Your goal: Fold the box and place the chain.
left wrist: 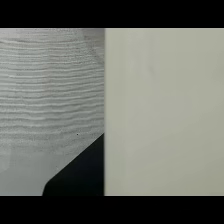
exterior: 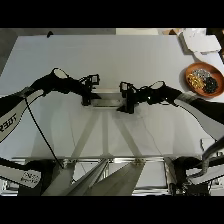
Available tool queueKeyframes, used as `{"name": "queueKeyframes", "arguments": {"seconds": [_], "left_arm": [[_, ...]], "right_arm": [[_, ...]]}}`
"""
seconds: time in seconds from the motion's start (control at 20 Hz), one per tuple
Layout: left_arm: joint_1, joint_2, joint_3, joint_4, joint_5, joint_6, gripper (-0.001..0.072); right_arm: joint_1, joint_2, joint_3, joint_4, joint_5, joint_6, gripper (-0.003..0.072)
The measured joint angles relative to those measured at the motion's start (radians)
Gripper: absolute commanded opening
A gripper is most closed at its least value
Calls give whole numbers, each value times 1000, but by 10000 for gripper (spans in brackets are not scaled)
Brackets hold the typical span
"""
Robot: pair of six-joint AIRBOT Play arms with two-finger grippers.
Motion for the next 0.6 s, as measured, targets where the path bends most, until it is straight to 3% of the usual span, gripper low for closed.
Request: {"name": "queueKeyframes", "arguments": {"seconds": [0.6], "left_arm": [[0, 0, 0, 0, 0, 1, 13]], "right_arm": [[25, 0, 0, 18, 2, -34, 688]]}}
